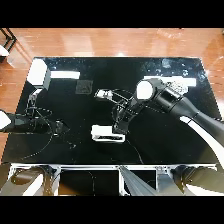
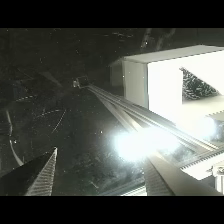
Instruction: Fold the box and place the chain.
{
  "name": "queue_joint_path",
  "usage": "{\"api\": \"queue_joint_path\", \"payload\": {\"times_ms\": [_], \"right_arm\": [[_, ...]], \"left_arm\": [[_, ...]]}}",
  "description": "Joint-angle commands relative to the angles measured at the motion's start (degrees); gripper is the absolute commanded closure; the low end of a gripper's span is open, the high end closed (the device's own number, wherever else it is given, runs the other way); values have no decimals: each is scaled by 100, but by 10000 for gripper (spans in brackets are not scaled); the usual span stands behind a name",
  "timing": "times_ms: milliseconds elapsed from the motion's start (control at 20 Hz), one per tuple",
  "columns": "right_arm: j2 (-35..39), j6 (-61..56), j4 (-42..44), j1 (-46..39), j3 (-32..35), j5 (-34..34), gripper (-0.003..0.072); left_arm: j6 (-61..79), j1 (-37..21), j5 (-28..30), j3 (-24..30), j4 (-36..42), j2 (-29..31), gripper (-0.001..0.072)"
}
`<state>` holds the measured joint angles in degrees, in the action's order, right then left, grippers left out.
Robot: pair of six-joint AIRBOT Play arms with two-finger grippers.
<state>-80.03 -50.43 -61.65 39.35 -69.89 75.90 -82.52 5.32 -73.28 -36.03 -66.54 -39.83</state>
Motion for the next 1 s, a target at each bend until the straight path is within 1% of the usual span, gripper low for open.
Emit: {"api": "queue_joint_path", "payload": {"times_ms": [0, 100, 250, 900, 950], "right_arm": [[-190, 13, 9, 55, 2, 63, -20], [-282, 11, -63, 125, 2, -39, -20], [-291, 9, -485, 234, 2, -251, -20], [-284, -118, -459, 245, 0, -136, -10], [-286, -144, -459, 245, 0, -136, 13]], "left_arm": [[0, -2, 0, 2, -2, 4, 87], [0, -2, -2, 2, -2, 4, 87], [0, -2, -4, 2, 0, 4, 87], [0, 0, -48, 2, 0, 4, 87], [0, 0, -55, 2, 0, 4, 87]]}}
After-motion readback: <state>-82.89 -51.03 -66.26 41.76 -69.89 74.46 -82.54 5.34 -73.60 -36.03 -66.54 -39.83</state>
